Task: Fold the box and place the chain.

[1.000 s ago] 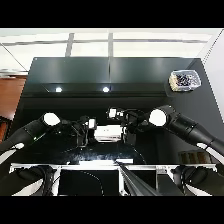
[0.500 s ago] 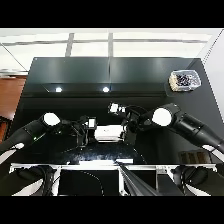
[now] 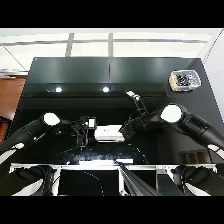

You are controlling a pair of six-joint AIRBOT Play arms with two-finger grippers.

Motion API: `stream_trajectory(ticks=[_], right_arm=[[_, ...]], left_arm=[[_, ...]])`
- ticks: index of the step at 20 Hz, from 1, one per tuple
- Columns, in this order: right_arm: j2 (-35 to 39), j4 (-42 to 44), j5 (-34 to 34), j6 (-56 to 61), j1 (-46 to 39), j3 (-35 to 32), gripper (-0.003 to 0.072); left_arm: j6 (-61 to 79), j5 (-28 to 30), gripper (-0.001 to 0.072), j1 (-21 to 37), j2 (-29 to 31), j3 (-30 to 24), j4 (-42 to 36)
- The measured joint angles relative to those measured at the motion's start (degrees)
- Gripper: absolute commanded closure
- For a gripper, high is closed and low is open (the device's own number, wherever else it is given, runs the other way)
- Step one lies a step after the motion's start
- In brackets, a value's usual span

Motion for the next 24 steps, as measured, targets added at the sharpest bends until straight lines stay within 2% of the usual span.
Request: stream_trajectory(ticks=[3,6,12,24], right_arm=[[-3.5,9.0,-1.5,1.4,-0.5,-1.2,0.0645],[-6.8,12.9,-1.9,1.9,-0.7,-1.6,0.0645],[-10.7,13.3,-1.9,2.3,-0.8,-1.9,0.0645],[-11.1,10.8,-1.9,2.2,-1.8,-1.5,0.0644]], left_arm=[[0.0,0.0,0.0155,0.0,0.0,0.0,0.0],[0.0,0.0,0.0156,0.0,0.0,0.0,0.0],[0.0,-0.1,0.0155,0.0,0.0,0.0,0.0],[-0.1,0.0,0.0153,0.0,0.0,0.0,-0.2]])
